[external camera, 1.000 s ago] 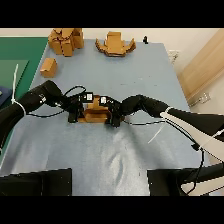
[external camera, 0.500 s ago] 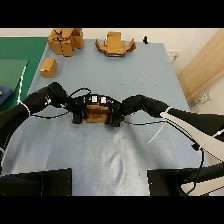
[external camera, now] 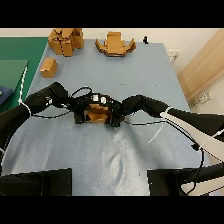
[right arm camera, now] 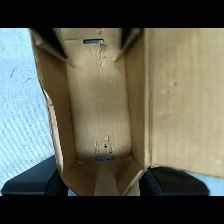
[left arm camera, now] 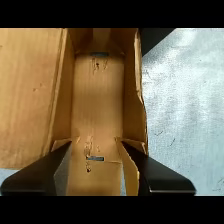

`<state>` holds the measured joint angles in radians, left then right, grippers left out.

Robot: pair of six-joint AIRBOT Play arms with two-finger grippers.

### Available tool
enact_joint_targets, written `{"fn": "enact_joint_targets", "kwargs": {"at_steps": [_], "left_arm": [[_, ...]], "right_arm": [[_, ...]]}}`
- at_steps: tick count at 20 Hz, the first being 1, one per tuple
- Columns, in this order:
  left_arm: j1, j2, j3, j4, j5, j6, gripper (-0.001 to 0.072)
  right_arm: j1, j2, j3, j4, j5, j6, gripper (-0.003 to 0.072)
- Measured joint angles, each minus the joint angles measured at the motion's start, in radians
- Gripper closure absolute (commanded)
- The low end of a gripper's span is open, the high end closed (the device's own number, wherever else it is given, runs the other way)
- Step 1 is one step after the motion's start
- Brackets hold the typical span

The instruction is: Fold the box.

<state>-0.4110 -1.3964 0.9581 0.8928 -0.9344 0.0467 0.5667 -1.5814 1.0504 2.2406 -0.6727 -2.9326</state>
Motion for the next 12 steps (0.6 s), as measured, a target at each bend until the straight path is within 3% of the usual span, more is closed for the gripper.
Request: {"fn": "enact_joint_targets", "kwargs": {"at_steps": [1, 2, 3, 8, 12], "left_arm": [[0.000, 0.000, 0.000, 0.000, 0.002, -0.012, 0.0192], [0.000, 0.001, 0.001, 0.000, 0.005, -0.024, 0.0404], [0.000, 0.004, 0.001, 0.002, 0.009, -0.036, 0.0682], [0.038, 0.093, 0.001, -0.033, -0.061, -0.097, 0.0696], [0.189, 0.211, -0.010, -0.194, -0.145, -0.132, 0.0695]], "right_arm": [[0.000, 0.000, 0.000, 0.000, 0.000, 0.000, 0.0609], [0.000, 0.000, 0.000, 0.000, 0.000, 0.000, 0.0610], [0.000, 0.000, 0.000, 0.000, 0.000, 0.000, 0.0609], [0.000, 0.000, 0.000, 0.000, 0.000, 0.000, 0.0610], [0.000, 0.000, 0.000, 0.000, 0.000, 0.000, 0.0610]]}}
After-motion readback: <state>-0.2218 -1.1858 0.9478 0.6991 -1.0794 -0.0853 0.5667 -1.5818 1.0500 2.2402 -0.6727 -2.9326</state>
